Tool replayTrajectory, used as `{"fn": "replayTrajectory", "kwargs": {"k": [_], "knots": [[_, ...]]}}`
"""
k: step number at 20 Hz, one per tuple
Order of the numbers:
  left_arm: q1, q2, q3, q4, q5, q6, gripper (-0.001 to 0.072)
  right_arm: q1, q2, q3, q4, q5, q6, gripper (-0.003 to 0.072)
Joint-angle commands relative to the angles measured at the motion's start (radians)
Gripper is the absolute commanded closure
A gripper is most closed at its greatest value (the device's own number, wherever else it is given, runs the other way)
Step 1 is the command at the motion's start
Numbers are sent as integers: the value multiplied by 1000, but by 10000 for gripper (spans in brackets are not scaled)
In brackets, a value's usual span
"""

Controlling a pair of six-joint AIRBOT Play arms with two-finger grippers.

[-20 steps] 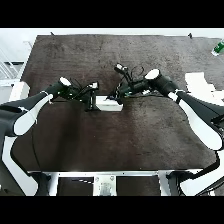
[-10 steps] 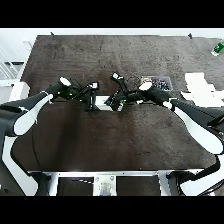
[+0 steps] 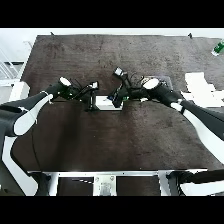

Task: Fold the box and place the chain.

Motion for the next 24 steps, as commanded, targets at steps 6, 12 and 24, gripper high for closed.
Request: {"fn": "replayTrajectory", "kwargs": {"k": [6, 12, 24], "knots": [[0, 0, 0, 0, 1, 2, 183, -54, 486, -241, 14, -127, 98, 678], [0, 0, 0, -20, 0, 2, 183, -196, 948, -657, 14, -391, 152, 676], [39, 129, 14, -73, 226, -151, 694, -328, 1226, -909, 11, -470, 190, 675]]}}
